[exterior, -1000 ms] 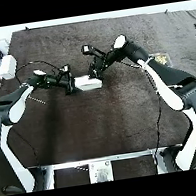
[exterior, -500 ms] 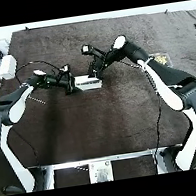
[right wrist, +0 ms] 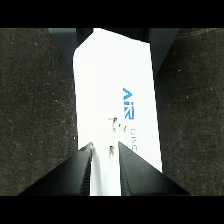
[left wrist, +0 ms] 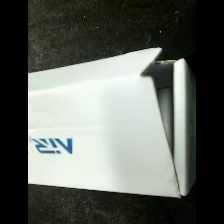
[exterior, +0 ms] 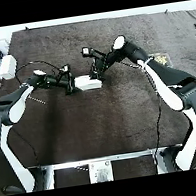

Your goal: Fold the box and place the chain.

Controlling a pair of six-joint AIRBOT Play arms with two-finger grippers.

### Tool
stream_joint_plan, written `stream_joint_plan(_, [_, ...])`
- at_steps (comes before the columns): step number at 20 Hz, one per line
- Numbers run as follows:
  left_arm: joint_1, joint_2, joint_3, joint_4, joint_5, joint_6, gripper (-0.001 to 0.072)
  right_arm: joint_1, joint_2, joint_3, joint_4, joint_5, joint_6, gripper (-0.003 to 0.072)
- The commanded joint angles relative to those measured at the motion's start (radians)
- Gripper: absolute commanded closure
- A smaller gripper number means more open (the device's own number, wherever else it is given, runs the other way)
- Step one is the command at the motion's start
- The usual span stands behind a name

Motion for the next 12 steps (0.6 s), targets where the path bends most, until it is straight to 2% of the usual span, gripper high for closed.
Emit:
stream_joint_plan(1, [0.0, 0.0, 0.0, 0.0, 0.0, 0.0, 0.0353, 0.0, 0.001, 0.0, -0.008, -0.035, 0.006, 0.0468])
stream_joint_plan(4, [0.0, 0.0, 0.0, 0.0, 0.0, 0.0, 0.0353, 0.0, 0.001, 0.001, 0.025, -0.043, 0.008, 0.0468])
stream_joint_plan(12, [0.0, 0.0, 0.0, 0.0, 0.0, 0.0, 0.0353, 0.001, 0.001, 0.0, -0.017, -0.04, 0.021, 0.0469])
